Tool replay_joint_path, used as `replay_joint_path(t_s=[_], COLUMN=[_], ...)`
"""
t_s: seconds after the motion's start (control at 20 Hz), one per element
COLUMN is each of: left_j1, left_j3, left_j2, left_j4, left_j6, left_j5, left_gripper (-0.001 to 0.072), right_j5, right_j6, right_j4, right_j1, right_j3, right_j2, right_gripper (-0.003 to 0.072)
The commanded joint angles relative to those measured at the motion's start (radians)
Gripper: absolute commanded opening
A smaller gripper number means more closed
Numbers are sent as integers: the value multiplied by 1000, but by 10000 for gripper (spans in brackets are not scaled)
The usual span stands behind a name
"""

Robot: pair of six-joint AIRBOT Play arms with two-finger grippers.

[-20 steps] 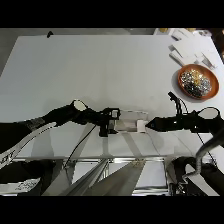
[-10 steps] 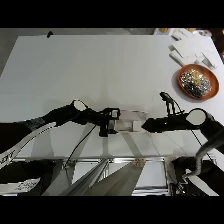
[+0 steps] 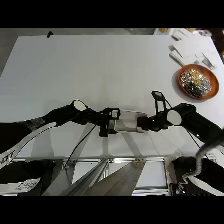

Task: Fold the box and place the chain.

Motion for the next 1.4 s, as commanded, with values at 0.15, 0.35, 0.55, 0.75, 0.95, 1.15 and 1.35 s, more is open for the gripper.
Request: replay_joint_path(t_s=[0.15,0.35,0.55,0.75,0.95,1.15,1.35], left_j1=[0,0,0,0,0,0,0], left_j3=[0,0,0,0,0,0,0], left_j2=[1,1,1,1,1,1,1], left_j4=[0,0,0,0,0,0,0], left_j6=[0,0,0,0,0,0,0], left_j5=[0,0,0,0,0,0,0], left_gripper=[271,271,271,271,271,271,271], right_j5=[34,48,55,48,43,41,41], right_j6=[286,308,307,307,307,307,307], right_j4=[-173,-192,-204,-208,-215,-215,-214], right_j1=[108,140,140,140,140,140,140], right_j3=[84,83,83,83,83,83,83], right_j2=[-129,-170,-170,-170,-170,-176,-190], right_gripper=[190,177,13,112,104,14,111])
